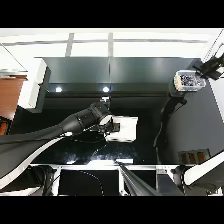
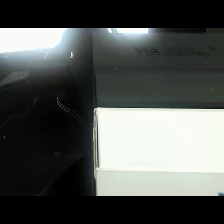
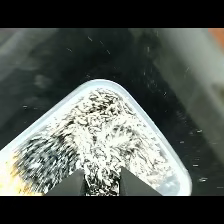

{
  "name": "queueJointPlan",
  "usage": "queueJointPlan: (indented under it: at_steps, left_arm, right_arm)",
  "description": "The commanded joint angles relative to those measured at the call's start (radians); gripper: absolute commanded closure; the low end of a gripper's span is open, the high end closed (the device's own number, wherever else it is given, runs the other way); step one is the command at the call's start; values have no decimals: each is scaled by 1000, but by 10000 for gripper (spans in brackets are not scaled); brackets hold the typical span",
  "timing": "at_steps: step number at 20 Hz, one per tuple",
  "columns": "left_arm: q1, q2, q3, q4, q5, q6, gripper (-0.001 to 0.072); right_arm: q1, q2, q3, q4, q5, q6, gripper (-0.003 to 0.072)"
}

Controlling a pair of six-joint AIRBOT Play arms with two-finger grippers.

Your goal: Fold the box and place the chain.

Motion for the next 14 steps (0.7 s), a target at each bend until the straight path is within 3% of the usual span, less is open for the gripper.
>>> queueJointPlan:
  at_steps: [1, 5, 14]
  left_arm:
    - [0, 0, 0, 0, 0, 0, 683]
    - [0, 0, 0, 0, 2, 0, 682]
    - [0, 0, 0, 0, 2, 0, 683]
  right_arm:
    - [0, 122, 1, 0, 10, -145, 646]
    - [-2, 300, 1, 40, 28, -299, 646]
    - [-94, 604, 0, 421, 61, -392, 646]
